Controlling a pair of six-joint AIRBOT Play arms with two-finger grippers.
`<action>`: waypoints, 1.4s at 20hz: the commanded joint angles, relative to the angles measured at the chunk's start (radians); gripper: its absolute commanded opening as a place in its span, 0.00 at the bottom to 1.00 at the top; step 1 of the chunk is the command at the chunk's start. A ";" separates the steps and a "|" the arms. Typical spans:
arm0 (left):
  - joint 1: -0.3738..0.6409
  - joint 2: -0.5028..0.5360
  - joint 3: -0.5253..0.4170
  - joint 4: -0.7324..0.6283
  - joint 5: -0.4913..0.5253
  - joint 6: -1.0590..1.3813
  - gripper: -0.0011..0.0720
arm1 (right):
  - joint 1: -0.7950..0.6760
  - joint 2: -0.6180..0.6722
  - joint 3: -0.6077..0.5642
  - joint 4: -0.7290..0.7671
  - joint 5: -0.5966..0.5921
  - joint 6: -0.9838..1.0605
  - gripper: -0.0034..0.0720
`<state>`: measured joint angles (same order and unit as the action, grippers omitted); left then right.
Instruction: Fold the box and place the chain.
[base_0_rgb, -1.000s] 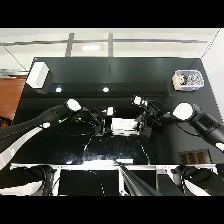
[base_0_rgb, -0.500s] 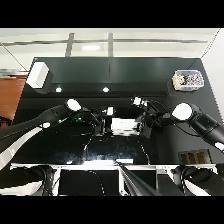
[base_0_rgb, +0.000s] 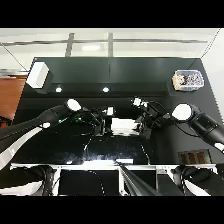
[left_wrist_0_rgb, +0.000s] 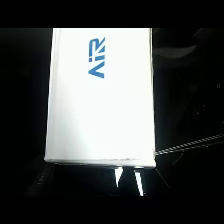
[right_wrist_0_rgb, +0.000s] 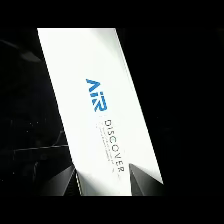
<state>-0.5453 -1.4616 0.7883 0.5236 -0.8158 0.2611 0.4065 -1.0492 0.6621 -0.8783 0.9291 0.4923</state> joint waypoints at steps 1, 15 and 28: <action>0.000 -0.001 0.000 0.000 0.000 0.000 0.65 | 0.001 -0.001 -0.016 -0.002 -0.009 0.002 0.56; 0.000 -0.001 0.000 0.000 0.000 0.000 0.65 | -0.020 0.100 0.022 0.009 -0.009 0.017 0.56; 0.000 -0.001 0.000 0.000 0.000 0.000 0.65 | -0.011 0.077 0.021 -0.023 0.008 -0.019 0.88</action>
<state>-0.5453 -1.4620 0.7883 0.5240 -0.8165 0.2619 0.3931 -0.9665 0.6830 -0.8948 0.9371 0.4877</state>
